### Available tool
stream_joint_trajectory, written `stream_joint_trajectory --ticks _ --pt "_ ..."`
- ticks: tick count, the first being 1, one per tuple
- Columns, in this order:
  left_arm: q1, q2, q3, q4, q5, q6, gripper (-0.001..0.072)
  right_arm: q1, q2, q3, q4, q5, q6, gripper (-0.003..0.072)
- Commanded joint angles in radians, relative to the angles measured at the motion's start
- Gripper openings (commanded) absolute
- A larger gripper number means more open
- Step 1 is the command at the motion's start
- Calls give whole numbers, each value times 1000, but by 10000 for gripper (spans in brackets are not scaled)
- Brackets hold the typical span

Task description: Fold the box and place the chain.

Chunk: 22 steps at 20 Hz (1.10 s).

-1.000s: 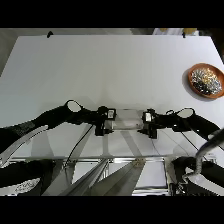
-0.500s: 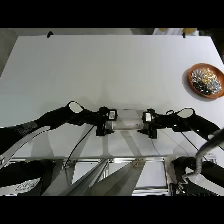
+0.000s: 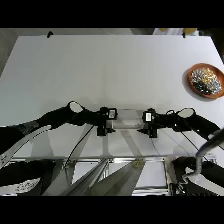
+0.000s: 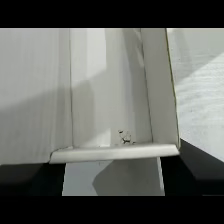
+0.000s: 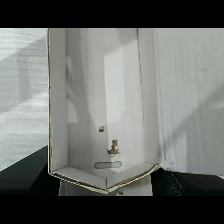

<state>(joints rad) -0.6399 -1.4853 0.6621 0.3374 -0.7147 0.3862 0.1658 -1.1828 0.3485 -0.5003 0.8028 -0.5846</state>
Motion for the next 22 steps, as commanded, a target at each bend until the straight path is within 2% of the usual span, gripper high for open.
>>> stream_joint_trajectory --ticks 1,2,22 --pt "-3 -12 -1 11 7 -2 259 0 0 0 0 1 0 295" --pt "-2 -12 -1 11 8 -2 281 0 0 0 0 1 0 295" --pt "-2 -12 -1 15 0 -2 275 0 0 0 0 1 0 295"
